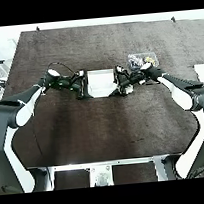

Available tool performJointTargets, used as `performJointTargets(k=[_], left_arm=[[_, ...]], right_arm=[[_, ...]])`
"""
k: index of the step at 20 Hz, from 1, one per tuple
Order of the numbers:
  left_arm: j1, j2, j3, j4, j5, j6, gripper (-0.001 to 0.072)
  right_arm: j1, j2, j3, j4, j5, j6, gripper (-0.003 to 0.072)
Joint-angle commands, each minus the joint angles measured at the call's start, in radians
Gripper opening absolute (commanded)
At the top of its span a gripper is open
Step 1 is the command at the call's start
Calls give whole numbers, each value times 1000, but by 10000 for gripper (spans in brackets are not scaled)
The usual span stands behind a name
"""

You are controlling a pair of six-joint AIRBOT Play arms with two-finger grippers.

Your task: Fold the box and place the chain.

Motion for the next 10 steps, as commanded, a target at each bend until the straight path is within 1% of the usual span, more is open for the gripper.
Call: performJointTargets(k=[1, 10], left_arm=[[0, -4, 1, -21, 0, 7, 720], [-5, -10, 1, -46, 8, 2, 711]], right_arm=[[1, 0, 0, -1, 3, 0, 457], [1, 0, 0, -1, 3, 0, 457]])
